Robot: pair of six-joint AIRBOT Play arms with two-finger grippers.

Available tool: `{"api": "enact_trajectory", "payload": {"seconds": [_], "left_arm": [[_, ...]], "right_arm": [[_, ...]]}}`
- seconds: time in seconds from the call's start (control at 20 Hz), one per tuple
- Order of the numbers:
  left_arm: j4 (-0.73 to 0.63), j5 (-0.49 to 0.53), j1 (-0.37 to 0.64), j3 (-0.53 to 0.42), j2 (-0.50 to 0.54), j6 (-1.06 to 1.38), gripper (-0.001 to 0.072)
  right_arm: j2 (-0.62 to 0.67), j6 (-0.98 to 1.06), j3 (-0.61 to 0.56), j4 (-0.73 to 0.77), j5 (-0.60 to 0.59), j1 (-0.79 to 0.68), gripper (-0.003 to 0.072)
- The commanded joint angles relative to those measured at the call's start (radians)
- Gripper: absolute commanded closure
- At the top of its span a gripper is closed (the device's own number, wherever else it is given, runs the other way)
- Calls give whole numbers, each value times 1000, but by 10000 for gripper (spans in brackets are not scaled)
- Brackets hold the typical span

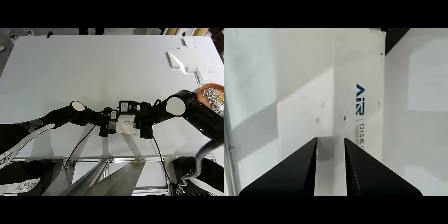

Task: Fold the box and place the chain.

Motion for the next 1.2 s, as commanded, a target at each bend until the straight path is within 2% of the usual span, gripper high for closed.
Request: {"api": "enact_trajectory", "payload": {"seconds": [0.0,0.2,0.5,0.55,0.75,1.15], "left_arm": [[0,0,-1,1,0,0,388],[0,0,-1,1,0,0,388],[0,0,-1,1,0,0,388],[0,0,-1,1,0,0,388],[0,0,-1,1,0,0,388],[0,0,-1,1,0,0,388]], "right_arm": [[17,-3,-16,0,-7,22,430],[17,-3,-48,-17,-60,22,400],[17,-3,-53,-34,-119,22,401],[17,-3,-54,-36,-119,22,407],[17,-3,-56,-54,-119,22,513],[17,-3,-90,-52,-198,42,526]]}}
